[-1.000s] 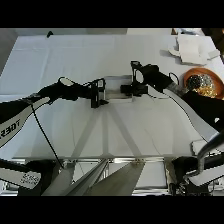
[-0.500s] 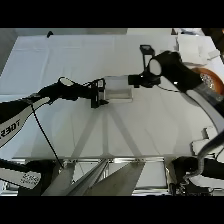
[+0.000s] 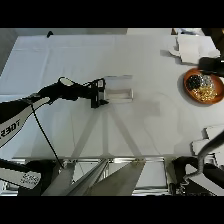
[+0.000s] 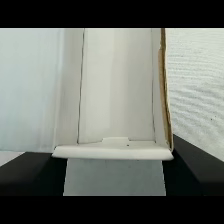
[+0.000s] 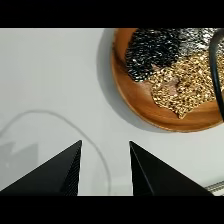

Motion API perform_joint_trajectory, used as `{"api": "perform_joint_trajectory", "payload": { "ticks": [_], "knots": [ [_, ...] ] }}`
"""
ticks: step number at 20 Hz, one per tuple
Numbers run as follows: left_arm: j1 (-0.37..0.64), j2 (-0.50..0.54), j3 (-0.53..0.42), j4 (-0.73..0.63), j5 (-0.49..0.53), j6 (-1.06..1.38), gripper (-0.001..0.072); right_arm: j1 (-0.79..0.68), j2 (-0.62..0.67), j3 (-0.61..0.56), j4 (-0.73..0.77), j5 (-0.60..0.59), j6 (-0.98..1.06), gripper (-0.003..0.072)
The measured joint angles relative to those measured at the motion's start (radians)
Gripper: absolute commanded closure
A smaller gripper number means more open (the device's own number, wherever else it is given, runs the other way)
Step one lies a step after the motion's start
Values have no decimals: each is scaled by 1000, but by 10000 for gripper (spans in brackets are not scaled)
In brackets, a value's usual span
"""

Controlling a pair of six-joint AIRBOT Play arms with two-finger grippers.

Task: Fold the box and place the chain.

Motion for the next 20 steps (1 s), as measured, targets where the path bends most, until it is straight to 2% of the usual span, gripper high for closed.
{"api": "perform_joint_trajectory", "payload": {
  "ticks": [2, 7, 17, 20],
  "knots": [
    [0, 0, 0, 0, 0, 0, 451, -115, -19, 0, 55, -15, -48, 271],
    [0, 0, 0, 0, 0, 0, 451, -269, -134, 0, 91, -21, -134, 271],
    [0, 0, 0, 0, 0, 0, 451, -309, -431, 3, -65, -145, -186, 274],
    [0, 0, 0, 0, 0, 0, 451, -310, -502, 6, -81, -199, -188, 302]
  ]
}}
